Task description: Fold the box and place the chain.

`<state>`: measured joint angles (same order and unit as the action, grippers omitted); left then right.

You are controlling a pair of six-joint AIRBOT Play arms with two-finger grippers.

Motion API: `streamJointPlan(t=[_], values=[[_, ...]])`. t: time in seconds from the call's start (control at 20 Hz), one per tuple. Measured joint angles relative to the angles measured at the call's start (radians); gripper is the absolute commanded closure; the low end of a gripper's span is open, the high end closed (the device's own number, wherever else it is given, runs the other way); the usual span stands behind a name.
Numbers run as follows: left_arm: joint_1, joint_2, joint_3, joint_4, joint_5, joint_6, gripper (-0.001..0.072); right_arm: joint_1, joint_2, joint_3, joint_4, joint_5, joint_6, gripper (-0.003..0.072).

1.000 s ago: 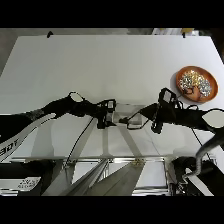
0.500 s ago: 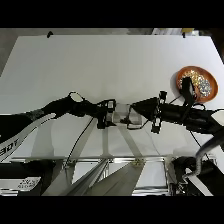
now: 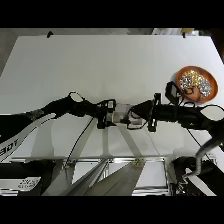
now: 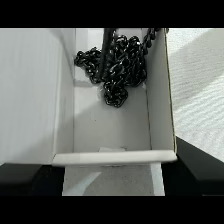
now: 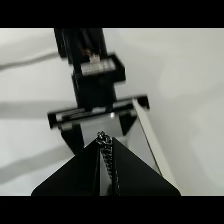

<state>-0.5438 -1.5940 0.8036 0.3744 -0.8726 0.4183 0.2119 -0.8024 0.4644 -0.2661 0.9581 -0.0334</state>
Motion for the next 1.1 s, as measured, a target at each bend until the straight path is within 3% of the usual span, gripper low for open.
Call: streamJointPlan(t=[0.05,0.1,0.2,0.35,0.55,0.65,0.75,0.85,0.9,1.1], values=[[0.0,0.0,0.0,0.0,0.0,0.0,0.038,0.0,-0.021,0.0,-0.024,-0.002,-0.002,0.0551],[0.0,0.0,0.0,0.0,0.0,0.0,0.038,0.0,-0.039,0.0,-0.042,-0.003,-0.007,0.0408],[0.0,0.0,0.0,0.0,0.0,0.0,0.038,0.0,-0.06,0.001,-0.067,-0.005,-0.027,0.0413],[0.0,0.0,0.0,0.0,0.0,0.0,0.038,-0.018,-0.066,0.024,-0.095,0.002,-0.058,0.0515],[0.0,0.0,0.0,0.0,0.0,0.0,0.038,-0.114,-0.059,0.073,-0.188,0.061,-0.072,0.0535],[0.0,0.0,0.0,0.0,0.0,0.0,0.038,-0.166,-0.059,0.085,-0.295,0.077,-0.073,0.065],[0.0,0.0,0.0,0.0,0.0,0.0,0.038,-0.199,-0.069,0.09,-0.439,0.078,-0.056,0.0638],[0.0,0.0,0.0,0.0,0.0,0.0,0.038,-0.212,-0.096,0.094,-0.56,0.06,-0.026,0.0495],[0.0,0.0,0.0,0.0,0.0,0.0,0.038,-0.214,-0.115,0.095,-0.605,0.047,-0.017,0.0459],[0.0,0.0,0.0,0.0,0.0,0.0,0.038,-0.193,-0.201,0.097,-0.71,-0.033,-0.01,0.0459]])
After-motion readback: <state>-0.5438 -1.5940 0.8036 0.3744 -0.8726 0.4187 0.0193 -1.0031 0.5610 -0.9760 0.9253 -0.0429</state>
